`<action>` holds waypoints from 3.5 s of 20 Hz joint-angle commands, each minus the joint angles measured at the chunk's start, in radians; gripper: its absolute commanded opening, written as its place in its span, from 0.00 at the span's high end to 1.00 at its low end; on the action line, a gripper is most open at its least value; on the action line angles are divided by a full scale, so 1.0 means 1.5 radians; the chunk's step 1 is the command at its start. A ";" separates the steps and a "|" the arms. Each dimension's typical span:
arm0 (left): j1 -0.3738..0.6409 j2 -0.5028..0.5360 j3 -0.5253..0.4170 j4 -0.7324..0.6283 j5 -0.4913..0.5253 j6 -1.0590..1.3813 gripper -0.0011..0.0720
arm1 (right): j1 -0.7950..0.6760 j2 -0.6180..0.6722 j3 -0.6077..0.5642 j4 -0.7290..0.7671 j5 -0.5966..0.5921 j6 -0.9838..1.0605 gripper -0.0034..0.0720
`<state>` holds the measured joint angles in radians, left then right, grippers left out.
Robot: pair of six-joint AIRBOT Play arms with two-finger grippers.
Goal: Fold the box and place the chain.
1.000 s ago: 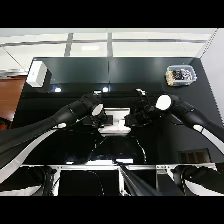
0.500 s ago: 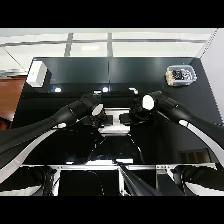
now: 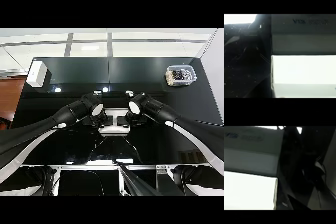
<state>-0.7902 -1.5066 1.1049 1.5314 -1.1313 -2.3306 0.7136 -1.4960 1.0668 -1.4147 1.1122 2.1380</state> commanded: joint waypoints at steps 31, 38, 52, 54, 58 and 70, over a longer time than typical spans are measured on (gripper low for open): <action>-0.001 0.001 0.001 0.001 0.001 0.000 0.95 | -0.182 0.273 -0.018 -0.487 -0.083 -0.026 0.60; -0.001 0.001 0.001 0.001 0.001 0.000 0.95 | -0.492 0.079 0.055 -0.184 -0.286 -0.100 0.01; -0.001 0.000 0.001 0.001 0.001 0.000 0.95 | -0.575 -0.366 0.558 -0.087 -0.044 -0.149 0.06; 0.000 0.000 0.001 0.001 0.001 0.000 0.95 | -0.575 -0.366 0.558 -0.086 -0.043 -0.151 0.54; 0.000 0.000 0.001 0.001 0.003 0.000 0.95 | -0.580 -0.347 0.600 -0.086 0.022 -0.174 0.94; 0.000 0.000 0.001 0.001 0.001 0.000 0.95 | -0.573 0.066 0.620 0.103 0.109 -0.431 0.94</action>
<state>-0.7902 -1.5063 1.1053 1.5326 -1.1286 -2.3310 -0.1459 -1.5513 2.0155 -1.3979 1.2404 1.5684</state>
